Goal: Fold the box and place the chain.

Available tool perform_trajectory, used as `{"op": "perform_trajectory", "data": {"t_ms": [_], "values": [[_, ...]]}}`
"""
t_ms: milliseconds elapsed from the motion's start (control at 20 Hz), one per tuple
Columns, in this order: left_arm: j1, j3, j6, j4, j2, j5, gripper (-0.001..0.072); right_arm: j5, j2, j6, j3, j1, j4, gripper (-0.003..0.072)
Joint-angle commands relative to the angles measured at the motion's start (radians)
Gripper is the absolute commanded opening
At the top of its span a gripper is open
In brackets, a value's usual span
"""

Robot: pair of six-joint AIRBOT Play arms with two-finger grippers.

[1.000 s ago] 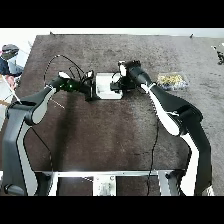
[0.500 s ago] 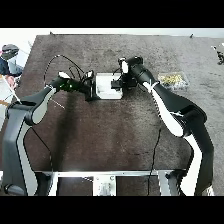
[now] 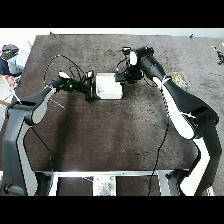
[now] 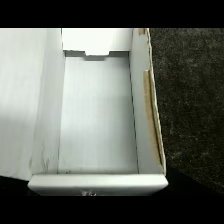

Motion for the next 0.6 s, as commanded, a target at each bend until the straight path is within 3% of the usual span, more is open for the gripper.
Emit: {"op": "perform_trajectory", "data": {"t_ms": [0,300,350,400,550], "values": [[0.0,0.0,0.0,0.001,0.0,0.0,0.0409,-0.024,0.012,-0.063,0.0,-0.011,-0.012,0.0407],[0.0,0.0,0.0,0.001,0.0,0.0,0.0409,-0.071,0.105,-0.182,0.0,-0.142,-0.024,0.0405],[0.0,0.0,0.0,0.001,0.0,0.0,0.0409,-0.065,0.114,-0.189,0.0,-0.187,-0.024,0.0388],[0.0,0.0,0.0,0.001,0.0,0.0,0.0409,-0.049,0.117,-0.189,0.0,-0.235,-0.023,0.0255],[0.0,0.0,0.0,0.001,0.0,0.0,0.0409,-0.014,0.115,-0.188,-0.007,-0.359,-0.015,0.0224]]}}
